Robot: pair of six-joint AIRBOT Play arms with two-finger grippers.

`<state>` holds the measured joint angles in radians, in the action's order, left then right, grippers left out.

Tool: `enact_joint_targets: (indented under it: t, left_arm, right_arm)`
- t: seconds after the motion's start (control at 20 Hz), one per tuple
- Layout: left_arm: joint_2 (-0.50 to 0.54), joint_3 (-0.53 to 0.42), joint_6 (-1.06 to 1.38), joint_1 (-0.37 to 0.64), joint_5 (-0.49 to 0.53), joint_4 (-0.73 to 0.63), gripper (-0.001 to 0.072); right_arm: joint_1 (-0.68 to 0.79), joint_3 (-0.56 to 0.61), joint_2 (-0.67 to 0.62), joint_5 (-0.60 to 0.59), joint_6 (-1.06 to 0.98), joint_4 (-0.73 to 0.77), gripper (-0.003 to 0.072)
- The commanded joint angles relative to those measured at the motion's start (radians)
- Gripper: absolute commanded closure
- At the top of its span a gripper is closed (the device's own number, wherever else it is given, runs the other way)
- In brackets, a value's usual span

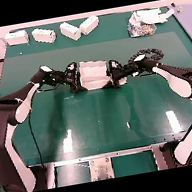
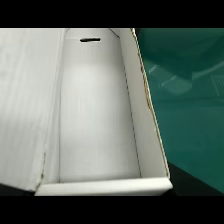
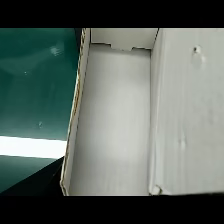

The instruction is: Fold the box and place the chain.

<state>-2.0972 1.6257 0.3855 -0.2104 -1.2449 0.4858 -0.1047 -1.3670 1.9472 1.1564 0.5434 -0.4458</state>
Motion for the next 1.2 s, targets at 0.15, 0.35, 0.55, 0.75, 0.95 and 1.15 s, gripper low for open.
enact_joint_targets:
  t: [0.15, 0.35, 0.55, 0.75, 0.95, 1.15]
  left_arm:
    - [-0.001, 0.000, -0.003, 0.000, 0.006, -0.019, 0.0363]
    - [-0.001, 0.000, -0.003, 0.000, 0.007, -0.019, 0.0363]
    - [-0.001, 0.000, -0.003, 0.000, 0.007, -0.019, 0.0363]
    - [-0.001, 0.000, -0.003, 0.000, 0.006, -0.019, 0.0363]
    - [-0.001, 0.000, -0.003, 0.000, 0.006, -0.019, 0.0363]
    - [-0.001, 0.000, -0.003, 0.000, 0.006, -0.019, 0.0363]
  right_arm:
    - [0.001, 0.000, -0.001, 0.001, 0.000, 0.000, 0.0210]
    - [0.001, 0.000, -0.001, 0.001, 0.000, 0.000, 0.0210]
    - [0.001, 0.000, -0.001, 0.001, 0.000, 0.000, 0.0210]
    - [0.000, 0.000, -0.001, 0.001, 0.000, 0.000, 0.0210]
    - [0.009, -0.001, -0.006, 0.005, -0.012, -0.001, -0.0022]
    - [0.056, -0.001, -0.035, 0.025, -0.011, -0.018, -0.0034]
